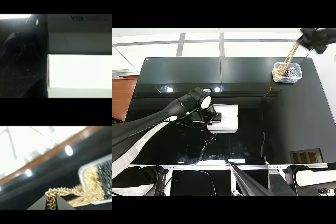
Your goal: Fold the box and place the chain.
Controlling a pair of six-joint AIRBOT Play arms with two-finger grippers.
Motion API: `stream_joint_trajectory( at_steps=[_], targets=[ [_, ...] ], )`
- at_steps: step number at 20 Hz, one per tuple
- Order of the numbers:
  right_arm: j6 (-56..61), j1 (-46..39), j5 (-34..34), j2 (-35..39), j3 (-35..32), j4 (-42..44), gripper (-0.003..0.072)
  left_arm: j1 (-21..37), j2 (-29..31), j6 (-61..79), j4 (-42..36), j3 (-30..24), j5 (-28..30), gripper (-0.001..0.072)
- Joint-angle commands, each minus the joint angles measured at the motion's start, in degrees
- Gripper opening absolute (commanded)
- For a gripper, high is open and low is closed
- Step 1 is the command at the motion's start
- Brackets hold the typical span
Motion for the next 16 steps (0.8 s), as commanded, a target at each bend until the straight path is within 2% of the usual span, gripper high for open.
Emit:
stream_joint_trajectory(
  at_steps=[1,4,8,14,16],
  targets=[
    [-6.64,-0.04,0.59,10.82,0.02,1.18,0.0017,0.02,-0.04,0.02,0.02,0.04,0.13,0.0028],
    [-10.34,-0.02,3.5,18.6,0.02,4.66,0.0017,0.02,-0.04,0.0,0.0,0.07,0.24,0.0028],
    [-13.9,-0.02,4.94,26.08,0.04,13.38,0.0017,0.02,-0.04,0.02,0.0,0.04,0.17,0.0028],
    [-15.91,0.81,11.89,29.46,0.02,27.89,0.0017,0.02,-0.04,0.02,0.0,0.04,0.15,0.0028],
    [-16.44,3.58,13.81,29.46,0.02,29.35,0.0017,0.02,-0.04,0.02,0.0,0.04,0.13,0.0028]
  ],
)
